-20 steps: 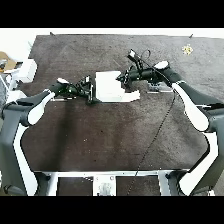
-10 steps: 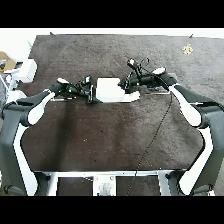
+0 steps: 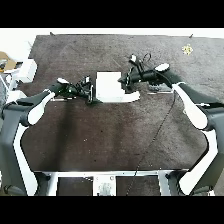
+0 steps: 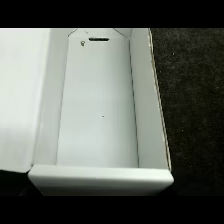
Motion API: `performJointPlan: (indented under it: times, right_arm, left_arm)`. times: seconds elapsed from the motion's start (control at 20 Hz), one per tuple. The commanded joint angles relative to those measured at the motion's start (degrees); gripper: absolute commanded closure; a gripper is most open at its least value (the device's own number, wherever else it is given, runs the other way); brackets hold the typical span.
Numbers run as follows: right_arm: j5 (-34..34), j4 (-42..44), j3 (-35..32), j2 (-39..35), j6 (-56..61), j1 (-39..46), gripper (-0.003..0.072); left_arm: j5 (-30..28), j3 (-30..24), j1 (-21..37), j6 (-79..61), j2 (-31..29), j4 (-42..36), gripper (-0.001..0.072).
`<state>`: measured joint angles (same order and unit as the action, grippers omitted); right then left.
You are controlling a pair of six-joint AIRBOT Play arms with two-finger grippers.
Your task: Fold the box and place the chain.
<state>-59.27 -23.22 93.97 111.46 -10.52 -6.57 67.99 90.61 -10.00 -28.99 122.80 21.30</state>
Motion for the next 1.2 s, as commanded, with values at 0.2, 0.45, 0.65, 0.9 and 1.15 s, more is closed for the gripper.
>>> performJointPlan:
  times: [0.2, 0.45, 0.65, 0.9, 1.15]
  right_arm:
    - [-8.7, -21.3, 0.0, -9.9, 2.8, 1.2, 0.023]
    - [-3.4, -30.2, -4.3, -7.6, 2.8, -0.9, 0.0003]
    - [-0.7, -30.1, -5.7, -6.0, 2.8, -2.5, 0.0128]
    - [-2.3, -27.8, -5.7, -4.6, 4.0, -2.5, 0.0129]
    - [-3.4, -23.4, -5.7, -4.0, 6.5, -2.5, 0.027]
  left_arm:
    - [0.0, 0.0, 0.0, 0.0, 0.0, -0.1, 0.0417]
    - [0.0, 0.0, 0.0, 0.0, 0.0, -0.4, 0.0417]
    - [0.0, 0.0, 0.0, 0.0, 0.0, -0.4, 0.0417]
    - [0.0, 0.0, 0.0, 0.0, 0.0, -0.4, 0.0417]
    - [0.0, 0.0, 0.0, 0.0, 0.0, -0.5, 0.0417]
